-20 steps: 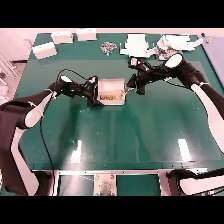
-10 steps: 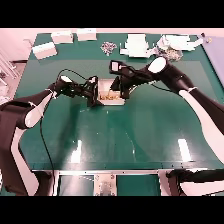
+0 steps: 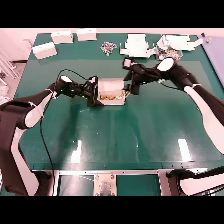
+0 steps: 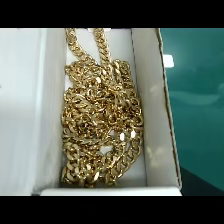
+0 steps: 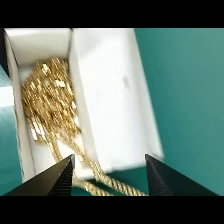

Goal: Fold the box and place the chain.

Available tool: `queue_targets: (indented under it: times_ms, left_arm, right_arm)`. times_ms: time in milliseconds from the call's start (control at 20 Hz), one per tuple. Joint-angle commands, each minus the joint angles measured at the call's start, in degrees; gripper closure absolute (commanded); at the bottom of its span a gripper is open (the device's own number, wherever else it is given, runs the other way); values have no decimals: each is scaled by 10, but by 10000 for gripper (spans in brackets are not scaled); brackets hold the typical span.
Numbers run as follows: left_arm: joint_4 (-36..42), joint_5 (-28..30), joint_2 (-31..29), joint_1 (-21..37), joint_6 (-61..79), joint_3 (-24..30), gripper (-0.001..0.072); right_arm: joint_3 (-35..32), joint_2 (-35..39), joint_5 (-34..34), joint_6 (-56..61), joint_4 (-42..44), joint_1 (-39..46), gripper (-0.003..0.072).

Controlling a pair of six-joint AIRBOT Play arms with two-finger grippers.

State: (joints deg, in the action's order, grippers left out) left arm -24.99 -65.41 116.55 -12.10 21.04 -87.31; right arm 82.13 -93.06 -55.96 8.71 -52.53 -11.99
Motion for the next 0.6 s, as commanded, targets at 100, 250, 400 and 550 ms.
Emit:
queue_targets:
  times_ms: [100,250,400,550]
  left_arm:
    - [0,0,0,1,0,0,80]
    - [0,0,0,1,0,0,80]
    - [0,0,0,1,0,0,80]
    - [0,0,0,1,0,0,80]
  right_arm:
    - [-22,-18,-45,-69,10,64,83]
    - [-27,-57,-45,-107,11,48,83]
    - [-27,-91,-15,-153,12,32,72]
    - [-27,-108,19,-155,16,18,22]
